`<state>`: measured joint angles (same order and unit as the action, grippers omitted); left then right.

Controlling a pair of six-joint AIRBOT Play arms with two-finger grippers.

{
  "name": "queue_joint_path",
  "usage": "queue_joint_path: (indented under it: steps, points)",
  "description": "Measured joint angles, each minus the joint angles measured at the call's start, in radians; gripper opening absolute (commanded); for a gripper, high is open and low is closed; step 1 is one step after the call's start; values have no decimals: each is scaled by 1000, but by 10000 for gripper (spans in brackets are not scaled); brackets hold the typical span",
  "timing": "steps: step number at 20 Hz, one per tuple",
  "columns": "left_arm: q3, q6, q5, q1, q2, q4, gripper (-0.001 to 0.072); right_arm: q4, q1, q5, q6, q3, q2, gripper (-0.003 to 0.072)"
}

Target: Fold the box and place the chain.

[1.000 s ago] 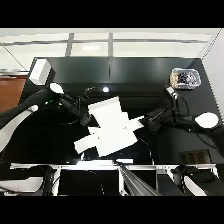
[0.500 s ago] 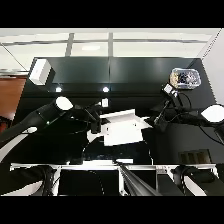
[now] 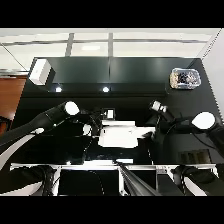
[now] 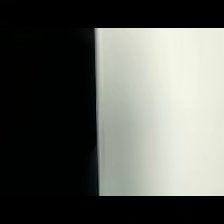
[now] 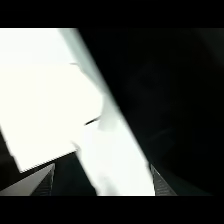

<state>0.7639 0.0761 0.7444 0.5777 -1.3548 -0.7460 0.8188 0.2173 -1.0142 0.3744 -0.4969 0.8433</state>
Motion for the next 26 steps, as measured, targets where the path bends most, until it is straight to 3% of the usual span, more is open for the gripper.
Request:
queue_joint_path:
  steps: [6,12,19,26]
  points:
    - [0,3,0,1,-2,-7,30,48,149,115,-56,108,0,713]
    - [0,3,-5,1,-6,-6,30,82,192,208,-95,134,2,712]
    - [0,1,-9,3,-21,-1,30,85,202,230,-106,138,8,713]
    - [0,-3,-6,3,-23,-1,30,-12,261,259,-109,138,8,713]
